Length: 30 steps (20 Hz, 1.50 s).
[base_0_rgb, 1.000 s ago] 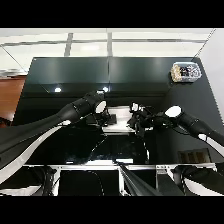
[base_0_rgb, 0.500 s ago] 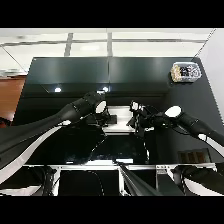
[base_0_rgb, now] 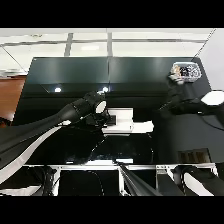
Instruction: Fold the box and place the chain.
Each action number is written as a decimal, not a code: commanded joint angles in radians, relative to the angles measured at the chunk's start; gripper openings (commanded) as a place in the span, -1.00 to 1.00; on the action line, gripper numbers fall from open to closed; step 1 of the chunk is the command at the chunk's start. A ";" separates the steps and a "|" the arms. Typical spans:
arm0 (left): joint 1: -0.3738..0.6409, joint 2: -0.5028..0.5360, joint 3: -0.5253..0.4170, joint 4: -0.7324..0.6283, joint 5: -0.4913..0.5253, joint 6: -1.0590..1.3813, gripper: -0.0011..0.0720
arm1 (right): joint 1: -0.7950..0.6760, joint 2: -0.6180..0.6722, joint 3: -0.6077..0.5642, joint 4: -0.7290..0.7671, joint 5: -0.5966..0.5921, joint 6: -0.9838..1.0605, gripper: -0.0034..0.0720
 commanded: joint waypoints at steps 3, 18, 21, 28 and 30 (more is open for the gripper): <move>0.001 0.001 0.001 0.003 0.000 0.000 -0.90 | -0.343 -0.039 -0.183 0.193 0.021 0.256 -0.87; 0.001 0.001 0.001 0.003 -0.001 0.000 -0.90 | 0.100 -0.254 -0.241 0.442 0.062 0.021 -0.87; 0.001 0.001 0.001 0.003 0.000 0.000 -0.90 | 0.106 -0.253 -0.227 0.446 0.064 0.021 -0.87; 0.001 0.001 0.001 0.003 -0.001 0.000 -0.90 | 0.106 -0.253 -0.198 0.446 0.095 0.020 0.87; 0.001 0.001 0.001 0.003 0.000 0.000 -0.90 | 0.110 -0.253 -0.177 0.449 0.119 0.020 0.86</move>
